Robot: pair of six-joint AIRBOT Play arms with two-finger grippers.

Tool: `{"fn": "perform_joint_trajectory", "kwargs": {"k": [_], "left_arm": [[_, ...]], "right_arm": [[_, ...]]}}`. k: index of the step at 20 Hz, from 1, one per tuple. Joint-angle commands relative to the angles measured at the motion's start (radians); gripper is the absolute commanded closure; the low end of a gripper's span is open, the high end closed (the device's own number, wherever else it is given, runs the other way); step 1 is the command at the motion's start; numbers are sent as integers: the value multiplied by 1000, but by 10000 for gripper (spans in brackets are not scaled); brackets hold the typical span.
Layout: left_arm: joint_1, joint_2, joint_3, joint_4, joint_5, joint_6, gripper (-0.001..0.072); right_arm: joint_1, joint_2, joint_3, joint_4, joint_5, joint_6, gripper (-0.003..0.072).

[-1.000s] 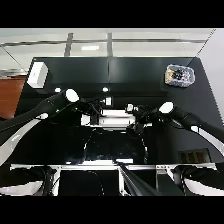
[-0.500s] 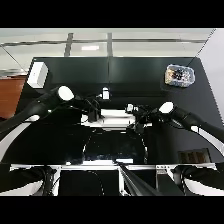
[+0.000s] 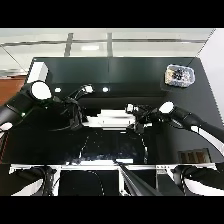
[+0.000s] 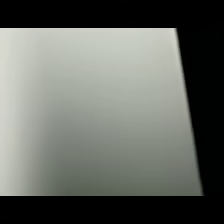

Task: Fold the box and place the chain.

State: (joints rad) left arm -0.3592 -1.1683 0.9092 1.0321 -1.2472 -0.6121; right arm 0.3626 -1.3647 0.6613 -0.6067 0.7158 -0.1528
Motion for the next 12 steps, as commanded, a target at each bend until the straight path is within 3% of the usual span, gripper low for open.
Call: {"fn": "perform_joint_trajectory", "kwargs": {"k": [1,4,6,8,12], "left_arm": [[-1,11,-89,-290,-21,-64,687],[-40,11,-190,-539,255,54,687],[-53,10,-201,-684,439,158,687],[-64,-5,-184,-689,621,177,688],[-63,-146,-69,-523,624,123,688]], "right_arm": [[1,0,0,0,3,0,510],[1,0,0,0,2,0,510],[1,0,0,0,2,0,509],[1,0,0,1,-1,0,510],[1,0,0,1,-2,0,510]]}}
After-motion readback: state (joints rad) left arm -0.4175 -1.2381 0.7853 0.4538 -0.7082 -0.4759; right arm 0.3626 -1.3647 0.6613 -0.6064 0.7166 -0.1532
